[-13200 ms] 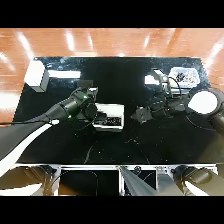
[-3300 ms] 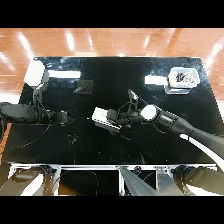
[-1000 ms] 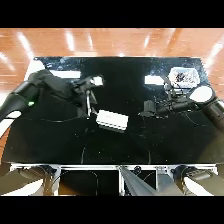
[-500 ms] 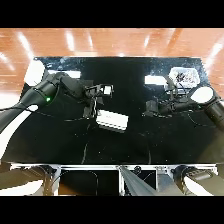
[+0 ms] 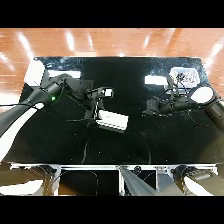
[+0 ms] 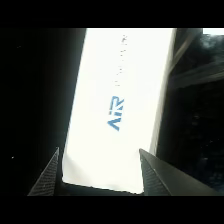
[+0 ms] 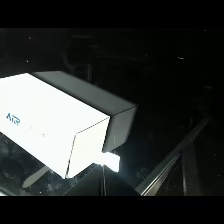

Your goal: Fold the box and place the chain.

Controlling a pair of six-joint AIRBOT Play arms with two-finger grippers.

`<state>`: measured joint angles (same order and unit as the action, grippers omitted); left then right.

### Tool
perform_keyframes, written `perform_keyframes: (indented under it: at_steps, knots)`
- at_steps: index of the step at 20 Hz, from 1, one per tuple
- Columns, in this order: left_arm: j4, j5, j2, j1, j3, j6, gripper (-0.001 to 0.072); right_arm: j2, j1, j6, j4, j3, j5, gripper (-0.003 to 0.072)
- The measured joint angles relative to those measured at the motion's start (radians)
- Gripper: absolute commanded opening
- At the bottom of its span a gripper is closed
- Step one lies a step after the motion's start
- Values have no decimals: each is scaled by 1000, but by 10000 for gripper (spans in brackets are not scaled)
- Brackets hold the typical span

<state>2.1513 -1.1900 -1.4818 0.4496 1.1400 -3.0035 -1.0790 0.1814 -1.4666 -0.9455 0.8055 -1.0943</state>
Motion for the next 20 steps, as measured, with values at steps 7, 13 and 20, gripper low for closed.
perform_keyframes:
  at_steps: [7, 13, 20]
  knots:
    - [30, -31, -6, 0, -1, 0, 618, 0, 0, 0, -7, 0, 6, 29]
    - [43, -15, -24, -1, -2, 0, 618, 0, 0, 0, -9, 0, 10, 29]
    - [42, -3, -26, -1, -2, 0, 618, 0, 0, 0, -10, 0, 23, 29]
